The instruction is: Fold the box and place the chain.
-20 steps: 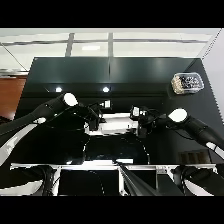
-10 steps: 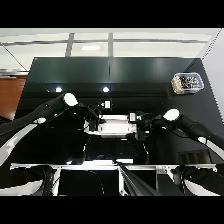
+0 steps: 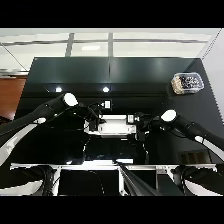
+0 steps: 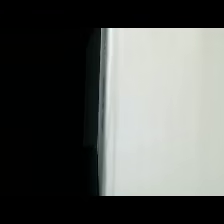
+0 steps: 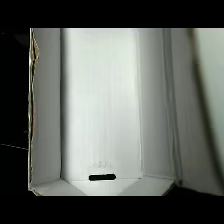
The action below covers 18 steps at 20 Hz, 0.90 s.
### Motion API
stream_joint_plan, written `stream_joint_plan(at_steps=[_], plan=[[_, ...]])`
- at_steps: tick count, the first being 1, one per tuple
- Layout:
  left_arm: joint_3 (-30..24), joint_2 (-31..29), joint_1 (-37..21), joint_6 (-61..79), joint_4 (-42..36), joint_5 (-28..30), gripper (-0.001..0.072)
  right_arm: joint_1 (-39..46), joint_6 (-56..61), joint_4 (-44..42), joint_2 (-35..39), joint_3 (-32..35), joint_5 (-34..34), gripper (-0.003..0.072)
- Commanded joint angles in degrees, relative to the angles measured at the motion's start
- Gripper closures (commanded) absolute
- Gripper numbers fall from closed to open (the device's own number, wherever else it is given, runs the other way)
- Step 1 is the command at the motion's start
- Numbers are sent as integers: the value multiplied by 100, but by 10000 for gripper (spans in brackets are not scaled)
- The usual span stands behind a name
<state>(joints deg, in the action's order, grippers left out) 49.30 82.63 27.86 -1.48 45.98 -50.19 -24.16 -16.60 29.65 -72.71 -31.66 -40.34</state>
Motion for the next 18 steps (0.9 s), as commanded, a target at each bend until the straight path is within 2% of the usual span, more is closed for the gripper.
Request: stream_joint_plan(at_steps=[1, 9, 10, 11, 12, 13, 14, 15, 16, 17, 18], plan=[[-2, 2, 0, 0, 2, 2, 681, -138, 195, 208, -26, -4, 216, -18], [-2, 2, -2, 0, 2, 2, 681, -166, 267, 225, -33, -4, 306, -16], [-2, 2, -2, -4, 2, 2, 681, -166, 267, 225, -33, -4, 306, 26], [-2, 2, -2, -20, 4, 0, 681, -166, 267, 225, -33, -4, 306, 115], [-2, 2, -2, -35, 4, 0, 681, -166, 267, 225, -33, -4, 306, 158], [-2, 0, -4, -35, 4, -2, 678, -166, 267, 225, -33, -4, 306, 158], [0, -13, -7, -39, 7, -7, 665, -166, 267, 225, -33, -4, 306, 190], [0, -61, -13, -39, 13, -20, 536, -166, 267, 225, -33, -4, 306, 275], [0, -144, -24, -44, 50, -22, 387, -166, 267, 225, -33, -4, 306, 274], [0, -264, -46, -92, 125, -55, 303, -166, 267, 225, -33, -4, 306, 275], [0, -400, -68, -273, 291, -142, 279, -166, 267, 225, -33, -4, 306, 274]])
